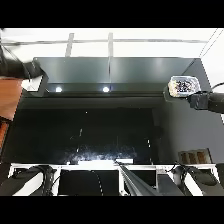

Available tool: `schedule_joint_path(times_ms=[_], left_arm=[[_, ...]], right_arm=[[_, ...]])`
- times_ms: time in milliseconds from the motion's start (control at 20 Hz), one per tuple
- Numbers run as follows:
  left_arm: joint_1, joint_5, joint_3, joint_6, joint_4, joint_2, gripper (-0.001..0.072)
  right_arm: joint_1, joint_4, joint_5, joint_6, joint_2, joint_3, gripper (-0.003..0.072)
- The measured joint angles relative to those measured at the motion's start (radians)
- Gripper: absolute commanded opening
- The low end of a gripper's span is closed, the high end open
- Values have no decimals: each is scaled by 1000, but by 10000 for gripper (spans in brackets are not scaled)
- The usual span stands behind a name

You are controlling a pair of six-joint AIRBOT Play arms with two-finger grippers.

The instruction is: Fold the box and place the chain.

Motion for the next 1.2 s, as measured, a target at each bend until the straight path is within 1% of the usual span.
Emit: schedule_joint_path(times_ms=[50, 150, 250, 350, 450, 600, 1200], left_arm=[[-45, 63, -121, -20, 18, 77, 28], [-113, 175, -331, -64, 53, 217, 28], [-150, 245, -467, -90, 74, 333, 29], [-167, 288, -539, -105, 116, 422, 29], [-176, 322, -578, -115, 154, 480, 29], [-183, 345, -604, -122, 174, 518, 30], [-187, 336, -620, -126, 151, 541, 30]], right_arm=[[0, -18, -17, 4, 13, -30, 21], [0, -48, -84, 8, 31, -97, 20], [0, -80, -131, 10, 40, -140, 20], [0, -94, -158, 11, 45, -162, 20], [0, -105, -176, 11, 48, -174, 20], [0, -110, -190, 11, 50, -182, 20], [0, -116, -199, 11, 50, -186, 20]])
